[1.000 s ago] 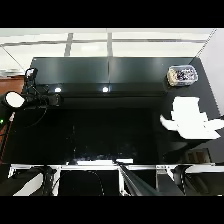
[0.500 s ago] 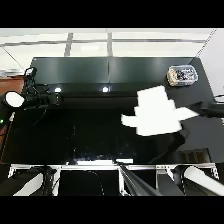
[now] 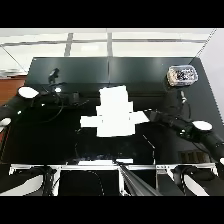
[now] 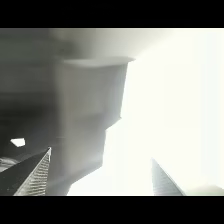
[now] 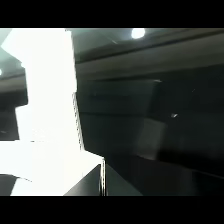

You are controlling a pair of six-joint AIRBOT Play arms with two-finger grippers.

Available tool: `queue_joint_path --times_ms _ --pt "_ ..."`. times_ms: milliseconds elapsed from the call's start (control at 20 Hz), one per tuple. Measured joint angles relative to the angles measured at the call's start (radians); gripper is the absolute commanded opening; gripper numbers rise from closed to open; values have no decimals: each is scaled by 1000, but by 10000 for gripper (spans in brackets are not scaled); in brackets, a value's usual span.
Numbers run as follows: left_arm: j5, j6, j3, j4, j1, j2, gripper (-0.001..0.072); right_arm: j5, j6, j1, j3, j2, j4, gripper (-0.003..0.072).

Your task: Fold the box and place the chain.

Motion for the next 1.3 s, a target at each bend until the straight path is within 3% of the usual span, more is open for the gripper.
queue_joint_path --times_ms 250,600,1000,1300 --pt "-200 110 113 -151 -10 -224 706 -99 -8 130 -17 8 37 16" --pt "-479 141 285 -150 -14 -450 706 -92 -10 159 -20 10 43 16" --pt "-577 86 400 82 18 -499 706 -88 -11 161 -20 10 43 16" --pt "-602 151 412 50 -29 -514 695 -89 -11 161 -21 10 39 16"
